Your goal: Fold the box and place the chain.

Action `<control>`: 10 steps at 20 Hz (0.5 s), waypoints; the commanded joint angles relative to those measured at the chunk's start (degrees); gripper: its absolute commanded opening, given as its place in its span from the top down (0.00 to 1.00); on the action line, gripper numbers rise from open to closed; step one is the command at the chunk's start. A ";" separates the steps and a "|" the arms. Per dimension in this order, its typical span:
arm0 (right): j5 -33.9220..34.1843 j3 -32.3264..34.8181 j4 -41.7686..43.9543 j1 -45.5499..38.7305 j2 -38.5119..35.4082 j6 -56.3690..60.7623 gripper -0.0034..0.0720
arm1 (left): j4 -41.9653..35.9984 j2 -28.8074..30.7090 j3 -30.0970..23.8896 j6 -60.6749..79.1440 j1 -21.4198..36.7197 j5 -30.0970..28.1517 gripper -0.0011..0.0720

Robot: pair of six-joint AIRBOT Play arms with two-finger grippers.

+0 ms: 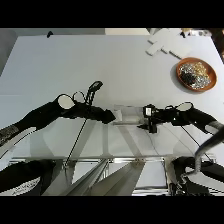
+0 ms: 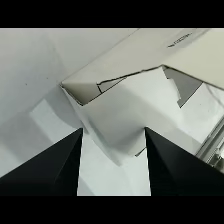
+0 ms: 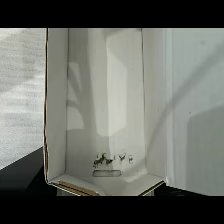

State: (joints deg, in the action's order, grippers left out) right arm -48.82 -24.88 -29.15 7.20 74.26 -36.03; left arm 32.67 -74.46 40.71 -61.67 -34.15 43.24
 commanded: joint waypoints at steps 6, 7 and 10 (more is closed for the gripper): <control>-0.02 -0.04 0.00 0.00 -0.04 0.02 0.42 | 13.33 -1.84 6.32 -22.47 -3.48 0.96 0.39; -0.02 -0.04 0.02 0.00 -0.04 0.02 0.42 | 15.10 -2.21 7.67 -25.27 -3.98 1.60 0.39; -0.02 -0.04 0.00 0.00 -0.04 0.02 0.42 | 21.64 -4.11 11.61 -35.23 -6.21 5.60 0.39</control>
